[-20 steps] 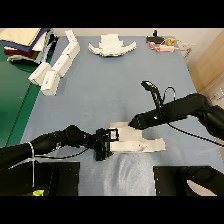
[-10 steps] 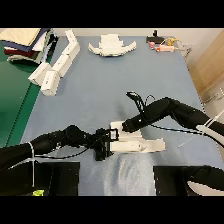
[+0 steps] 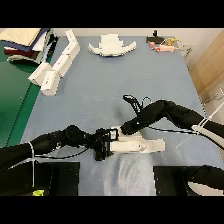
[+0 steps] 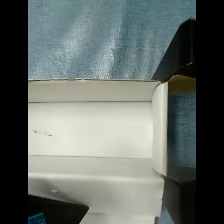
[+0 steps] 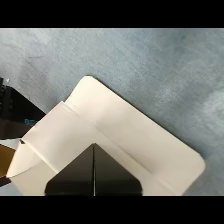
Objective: Fold the box.
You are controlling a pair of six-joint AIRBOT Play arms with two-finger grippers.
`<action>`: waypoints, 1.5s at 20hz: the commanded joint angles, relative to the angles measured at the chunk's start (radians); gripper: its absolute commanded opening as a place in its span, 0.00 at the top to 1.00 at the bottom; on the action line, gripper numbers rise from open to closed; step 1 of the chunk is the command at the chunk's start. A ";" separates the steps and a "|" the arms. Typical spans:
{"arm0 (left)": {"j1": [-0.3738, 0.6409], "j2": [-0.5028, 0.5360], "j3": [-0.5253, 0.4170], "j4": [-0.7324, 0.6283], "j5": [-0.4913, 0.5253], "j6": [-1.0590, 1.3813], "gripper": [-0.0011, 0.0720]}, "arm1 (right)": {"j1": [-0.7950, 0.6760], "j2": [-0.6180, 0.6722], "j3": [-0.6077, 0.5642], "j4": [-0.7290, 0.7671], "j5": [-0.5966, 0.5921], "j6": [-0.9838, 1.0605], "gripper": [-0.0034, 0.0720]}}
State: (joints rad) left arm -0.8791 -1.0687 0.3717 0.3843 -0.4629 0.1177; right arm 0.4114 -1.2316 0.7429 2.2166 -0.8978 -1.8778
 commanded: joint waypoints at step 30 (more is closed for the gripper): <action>0.001 0.000 0.000 0.000 0.000 0.001 0.26 | 0.025 0.500 -0.334 -0.388 -0.062 -0.620 0.24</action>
State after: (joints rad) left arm -0.8791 -1.0687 0.3717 0.3843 -0.4629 0.1177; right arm 0.4175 -0.7078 0.4168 1.7981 -1.0317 -2.4538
